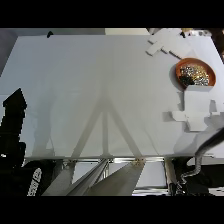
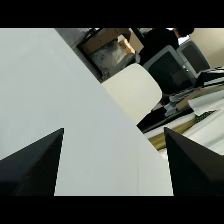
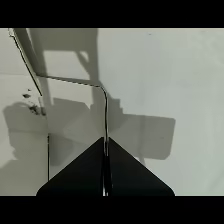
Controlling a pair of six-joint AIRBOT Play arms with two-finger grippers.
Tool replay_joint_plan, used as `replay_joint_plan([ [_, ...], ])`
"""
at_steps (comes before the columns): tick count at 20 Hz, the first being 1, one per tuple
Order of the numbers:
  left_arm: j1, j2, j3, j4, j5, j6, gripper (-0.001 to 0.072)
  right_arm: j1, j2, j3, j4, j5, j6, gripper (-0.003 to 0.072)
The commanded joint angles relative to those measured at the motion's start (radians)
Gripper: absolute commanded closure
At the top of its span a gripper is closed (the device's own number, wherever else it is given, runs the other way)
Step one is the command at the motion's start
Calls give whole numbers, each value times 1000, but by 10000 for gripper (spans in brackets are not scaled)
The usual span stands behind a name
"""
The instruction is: Fold the box and place the chain.
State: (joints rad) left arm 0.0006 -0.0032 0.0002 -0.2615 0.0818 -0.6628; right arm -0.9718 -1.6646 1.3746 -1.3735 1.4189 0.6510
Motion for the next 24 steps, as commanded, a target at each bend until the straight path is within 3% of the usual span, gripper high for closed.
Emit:
replay_joint_plan([
  [1, 1, 0, -1, 0, 0, 0, 14, 58, 85, -86, 167, 54, -29, 673],
  [10, 1, 0, -1, 0, 0, 0, 14, 410, 484, -549, 534, -93, -57, 673],
  [13, 1, 0, -1, 0, -3, 0, 14, 568, 606, -650, 547, -164, -2, 672],
  [17, 1, 0, -1, 0, 0, 0, 14, 746, 680, -714, 540, -269, 108, 671],
  [24, 1, 0, 0, 0, 2, -1, 14, 901, 679, -715, 529, -294, 163, 670],
])
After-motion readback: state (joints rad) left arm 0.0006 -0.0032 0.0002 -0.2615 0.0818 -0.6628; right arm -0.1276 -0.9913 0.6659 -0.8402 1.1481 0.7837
